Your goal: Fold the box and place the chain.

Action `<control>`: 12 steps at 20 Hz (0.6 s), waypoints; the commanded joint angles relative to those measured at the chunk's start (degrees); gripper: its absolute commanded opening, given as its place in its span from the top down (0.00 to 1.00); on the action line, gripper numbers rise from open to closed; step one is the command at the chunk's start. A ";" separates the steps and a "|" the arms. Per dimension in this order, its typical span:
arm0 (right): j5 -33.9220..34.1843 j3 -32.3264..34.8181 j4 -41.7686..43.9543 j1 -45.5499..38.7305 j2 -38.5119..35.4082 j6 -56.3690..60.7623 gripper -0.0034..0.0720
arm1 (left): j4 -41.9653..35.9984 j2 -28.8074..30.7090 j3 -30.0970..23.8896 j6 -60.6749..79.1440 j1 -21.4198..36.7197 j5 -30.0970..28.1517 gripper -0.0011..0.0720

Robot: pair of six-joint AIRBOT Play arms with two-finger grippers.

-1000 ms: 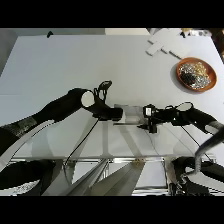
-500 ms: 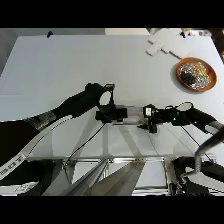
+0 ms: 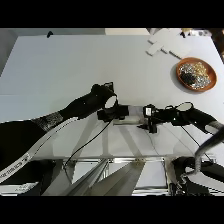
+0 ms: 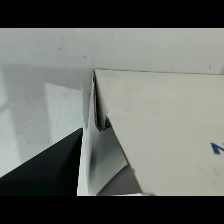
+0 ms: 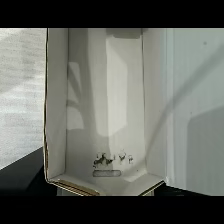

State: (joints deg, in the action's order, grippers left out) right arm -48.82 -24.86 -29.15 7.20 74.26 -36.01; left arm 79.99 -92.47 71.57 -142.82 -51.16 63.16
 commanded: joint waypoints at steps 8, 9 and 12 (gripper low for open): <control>-0.02 -0.07 0.00 0.00 -0.04 0.00 0.42 | 1.03 -2.54 0.13 -1.66 -1.81 -1.81 0.52; -0.02 -0.07 0.00 0.00 -0.04 0.00 0.42 | 0.87 -2.89 0.28 -1.62 -1.92 -1.16 0.52; -0.02 -0.07 0.02 0.00 -0.04 0.00 0.42 | 0.94 -4.81 2.40 -1.20 -1.92 2.29 0.52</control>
State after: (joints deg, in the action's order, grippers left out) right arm -48.82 -24.88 -29.15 7.20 74.26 -36.01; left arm 80.97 -95.94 72.62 -144.24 -52.95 62.92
